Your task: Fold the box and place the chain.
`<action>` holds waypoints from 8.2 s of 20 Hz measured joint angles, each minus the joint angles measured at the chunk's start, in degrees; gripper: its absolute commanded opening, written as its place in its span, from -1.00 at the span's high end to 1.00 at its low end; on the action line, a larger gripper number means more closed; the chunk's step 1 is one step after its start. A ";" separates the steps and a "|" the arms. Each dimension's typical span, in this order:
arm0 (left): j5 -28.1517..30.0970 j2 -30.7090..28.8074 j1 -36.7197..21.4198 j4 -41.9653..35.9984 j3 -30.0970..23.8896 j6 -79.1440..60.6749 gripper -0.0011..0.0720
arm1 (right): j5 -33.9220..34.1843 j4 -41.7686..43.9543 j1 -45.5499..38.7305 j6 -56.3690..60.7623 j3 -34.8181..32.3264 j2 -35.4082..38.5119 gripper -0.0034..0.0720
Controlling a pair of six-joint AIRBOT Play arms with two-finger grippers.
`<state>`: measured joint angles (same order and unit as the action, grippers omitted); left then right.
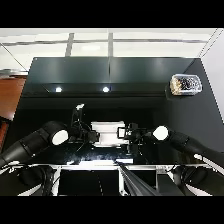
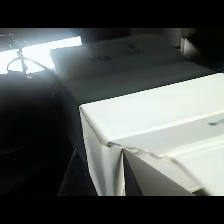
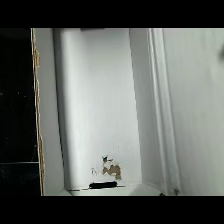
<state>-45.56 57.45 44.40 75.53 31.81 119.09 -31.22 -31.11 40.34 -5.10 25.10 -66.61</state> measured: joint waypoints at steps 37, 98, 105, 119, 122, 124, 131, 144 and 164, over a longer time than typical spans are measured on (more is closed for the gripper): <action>-9.18 11.37 7.48 12.46 10.16 16.37 0.35 | 0.00 -0.02 0.00 0.00 0.00 0.00 -0.12; -12.09 16.28 7.72 10.88 13.00 20.41 0.37 | 0.00 -0.02 0.00 -0.02 0.00 0.00 -0.12; -12.15 15.54 7.72 10.97 13.00 20.44 0.37 | -0.02 -0.02 0.00 -0.02 0.00 0.00 -0.12; -12.52 15.45 7.78 11.82 13.05 20.63 0.90 | -0.04 -0.02 0.00 0.04 0.00 0.00 -0.12; -12.41 15.93 8.52 11.82 13.07 20.83 0.90 | -0.04 -0.02 0.00 0.04 0.00 0.00 -0.12; -12.33 16.06 8.98 12.15 13.07 21.14 0.89 | -0.07 0.00 0.00 0.04 0.00 0.00 -0.12; -12.09 16.31 9.49 12.35 13.00 21.94 0.31 | -0.07 -0.11 0.00 -0.11 0.00 0.00 -0.12; -13.62 13.66 8.63 14.19 12.98 23.45 0.26 | 0.02 0.00 0.00 0.11 0.00 0.00 -0.12; -13.03 13.73 7.74 12.96 12.98 22.29 0.85 | 0.00 -0.04 0.00 -0.07 0.00 0.00 -0.12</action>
<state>-58.59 71.18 52.14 88.49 44.80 141.38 -31.22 -31.16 40.34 -5.17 25.10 -66.61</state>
